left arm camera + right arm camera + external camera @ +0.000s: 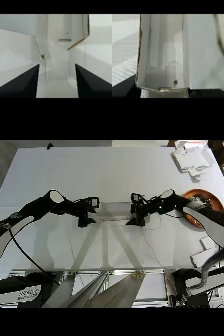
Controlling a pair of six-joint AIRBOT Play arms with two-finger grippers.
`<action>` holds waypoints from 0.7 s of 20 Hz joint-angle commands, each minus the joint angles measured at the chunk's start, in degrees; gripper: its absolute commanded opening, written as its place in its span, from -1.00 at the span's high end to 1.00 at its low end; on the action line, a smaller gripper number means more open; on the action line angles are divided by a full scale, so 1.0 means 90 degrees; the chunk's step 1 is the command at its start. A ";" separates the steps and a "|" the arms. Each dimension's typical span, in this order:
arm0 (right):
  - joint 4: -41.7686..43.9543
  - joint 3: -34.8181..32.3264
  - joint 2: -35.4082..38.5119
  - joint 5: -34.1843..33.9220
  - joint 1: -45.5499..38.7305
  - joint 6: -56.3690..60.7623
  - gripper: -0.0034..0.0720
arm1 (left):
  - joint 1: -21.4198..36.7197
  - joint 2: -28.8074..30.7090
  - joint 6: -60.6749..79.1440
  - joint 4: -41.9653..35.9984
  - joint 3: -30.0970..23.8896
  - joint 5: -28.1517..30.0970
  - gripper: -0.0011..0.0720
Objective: Fold the box and place the chain.
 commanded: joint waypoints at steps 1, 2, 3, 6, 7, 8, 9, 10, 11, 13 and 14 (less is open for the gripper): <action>0.0005 0.0007 -0.0005 -0.0002 0.0000 0.0005 -0.27 | -0.0005 -0.0002 -0.0032 -0.0316 0.0000 0.0070 -0.39; 0.0005 0.0007 -0.0005 -0.0002 0.0000 0.0005 -0.27 | -0.0005 -0.0002 -0.0029 -0.0313 0.0000 -0.0032 -0.38; 0.0005 0.0007 -0.0005 -0.0002 0.0000 0.0005 -0.27 | -0.0005 -0.0002 -0.0024 -0.0313 0.0000 -0.0165 -0.33; 0.0005 0.0007 -0.0005 -0.0002 0.0000 0.0005 -0.27 | -0.0056 -0.0010 0.0262 -0.0342 0.0000 -0.0401 -0.06; 0.0005 0.0007 -0.0005 -0.0002 0.0000 0.0005 -0.27 | -0.0087 -0.0034 0.0379 -0.0442 0.0000 -0.0420 -0.06; 0.0005 0.0007 -0.0005 -0.0002 0.0000 0.0005 -0.27 | -0.0131 -0.0087 0.0478 -0.0566 0.0000 -0.0415 -0.06; 0.0005 0.0007 -0.0005 -0.0002 0.0000 0.0005 -0.27 | -0.0175 -0.0160 0.0549 -0.0648 0.0000 -0.0418 -0.06; 0.0005 0.0007 -0.0005 -0.0002 0.0000 0.0005 -0.27 | -0.0221 -0.0233 0.0568 -0.0690 0.0000 -0.0415 -0.06; 0.0005 0.0007 -0.0005 -0.0002 0.0000 0.0005 -0.27 | -0.0272 -0.0325 0.0566 -0.0682 0.0000 -0.0413 -0.05; 0.0005 0.0007 -0.0005 -0.0002 0.0000 0.0005 -0.27 | -0.0321 -0.0474 0.0566 -0.0678 0.0000 -0.0333 -0.03; 0.0005 0.0007 -0.0005 -0.0002 0.0000 0.0005 -0.27 | -0.0321 -0.0508 0.0563 -0.0673 0.0000 -0.0216 0.08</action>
